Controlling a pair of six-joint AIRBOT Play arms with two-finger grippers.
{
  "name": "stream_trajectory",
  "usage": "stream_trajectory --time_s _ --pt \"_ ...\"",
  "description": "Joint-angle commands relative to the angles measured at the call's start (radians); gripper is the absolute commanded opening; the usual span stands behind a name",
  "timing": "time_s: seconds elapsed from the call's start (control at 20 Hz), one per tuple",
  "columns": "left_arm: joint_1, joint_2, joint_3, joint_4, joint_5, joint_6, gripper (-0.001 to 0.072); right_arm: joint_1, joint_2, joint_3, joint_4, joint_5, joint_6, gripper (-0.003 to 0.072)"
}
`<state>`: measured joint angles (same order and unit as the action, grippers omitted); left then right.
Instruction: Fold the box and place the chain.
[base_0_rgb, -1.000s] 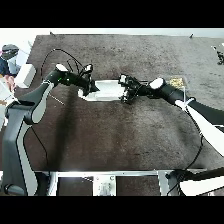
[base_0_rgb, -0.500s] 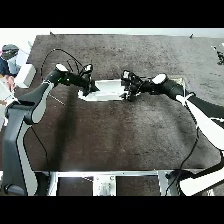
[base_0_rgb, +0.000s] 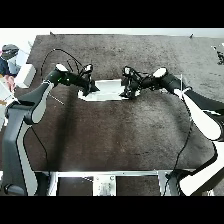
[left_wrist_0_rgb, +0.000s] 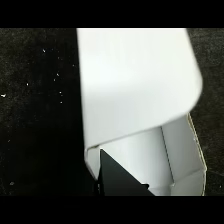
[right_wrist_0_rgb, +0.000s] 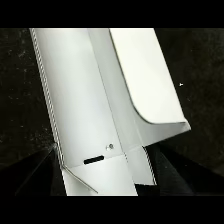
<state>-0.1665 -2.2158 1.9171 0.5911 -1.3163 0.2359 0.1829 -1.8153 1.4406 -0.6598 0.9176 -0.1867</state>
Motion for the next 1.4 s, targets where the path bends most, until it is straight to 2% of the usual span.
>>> stream_trajectory --time_s 0.0,0.3,0.45,0.55,0.75,1.35 --pt "0.000 0.000 0.000 0.000 0.000 0.000 0.0013 -0.008 -0.057 0.066 0.001 0.094 0.000 0.0689" --pt "0.000 0.000 0.000 0.000 0.000 0.000 0.0013 -0.035 -0.186 0.208 0.010 0.252 0.002 0.0689" --pt "0.000 0.000 0.000 0.000 0.000 0.001 0.0012 -0.032 -0.201 0.217 0.021 0.257 -0.001 0.0686" --pt "0.000 0.000 0.000 0.000 0.000 0.000 0.0012 -0.032 -0.215 0.226 0.032 0.260 0.000 0.0658" --pt "0.000 0.000 0.000 0.000 0.000 0.000 0.0012 -0.030 -0.274 0.295 0.037 0.314 0.009 0.0658" --pt "0.000 0.000 0.000 0.000 0.000 0.000 0.0013 -0.024 -0.282 0.295 0.027 0.317 -0.020 0.0653"
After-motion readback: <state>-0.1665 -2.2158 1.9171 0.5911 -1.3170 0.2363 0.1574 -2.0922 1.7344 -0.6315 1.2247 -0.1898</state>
